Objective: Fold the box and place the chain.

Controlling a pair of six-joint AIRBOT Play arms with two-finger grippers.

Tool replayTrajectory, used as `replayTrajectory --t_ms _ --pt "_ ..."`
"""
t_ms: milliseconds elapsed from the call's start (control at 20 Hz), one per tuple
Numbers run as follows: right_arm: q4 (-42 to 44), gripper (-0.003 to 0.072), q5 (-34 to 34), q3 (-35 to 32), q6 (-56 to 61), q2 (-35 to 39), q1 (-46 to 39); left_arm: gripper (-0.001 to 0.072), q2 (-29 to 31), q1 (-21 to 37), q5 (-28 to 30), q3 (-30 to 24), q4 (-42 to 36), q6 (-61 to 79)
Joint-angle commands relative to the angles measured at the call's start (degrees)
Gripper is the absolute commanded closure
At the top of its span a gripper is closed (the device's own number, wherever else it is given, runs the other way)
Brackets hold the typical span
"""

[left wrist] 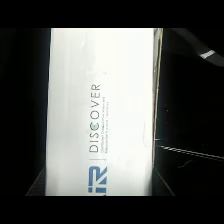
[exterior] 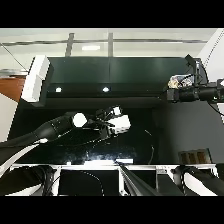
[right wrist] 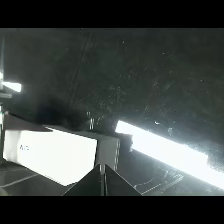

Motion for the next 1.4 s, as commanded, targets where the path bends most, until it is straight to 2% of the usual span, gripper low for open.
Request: replayTrajectory --t_ms 0,100,200,350,600,700,850,1000,1150,1200,1250,1350 --pt "-0.07 0.0648 -0.96 0.09 -0.02 0.04 -0.83 0.0361 1.18 1.11 -4.5 0.02 0.11 -0.11" --pt "-0.02 0.0648 -0.87 0.09 -0.04 0.11 -3.04 0.036 4.66 3.93 -8.59 0.02 1.99 -4.26" --pt "-0.02 0.0648 -0.33 0.09 -0.17 0.44 -6.23 0.036 9.64 8.02 -12.28 0.0 10.1 -14.78" --pt "-0.04 0.0648 1.31 0.07 -1.81 0.57 -9.86 0.036 17.75 16.24 -21.66 -0.13 23.06 -26.86" --pt "0.02 0.0648 1.42 0.07 -4.13 0.59 -10.62 0.0359 27.8 36.87 -40.37 -0.61 36.06 -39.47" --pt "0.02 0.0648 1.27 0.07 -5.18 0.57 -10.62 0.0355 29.77 46.45 -44.44 -0.61 39.36 -39.93" --pt "0.02 0.0648 0.92 -0.31 -5.18 0.57 -10.62 0.0355 30.53 62.18 -43.01 -0.66 39.12 -39.89" --pt "0.0 0.0648 0.28 -1.92 -5.14 0.57 -10.62 0.0354 29.55 74.95 -32.94 -1.38 34.49 -35.74" --pt "0.02 0.0648 0.39 -2.73 -5.11 0.57 -10.62 0.0348 26.62 79.84 -27.89 -1.62 29.75 -28.24" --pt "0.02 0.0648 0.37 -2.73 -4.98 0.57 -10.62 0.0345 25.53 79.97 -25.99 -1.62 29.81 -26.64" --pt "0.04 0.0648 0.35 -2.73 -4.61 0.57 -10.62 0.0306 24.15 79.89 -23.43 -1.62 29.46 -24.76" --pt "0.22 0.0648 0.74 -2.73 -4.55 0.57 -10.62 0.03 21.16 79.84 -19.52 -1.57 25.88 -23.23"
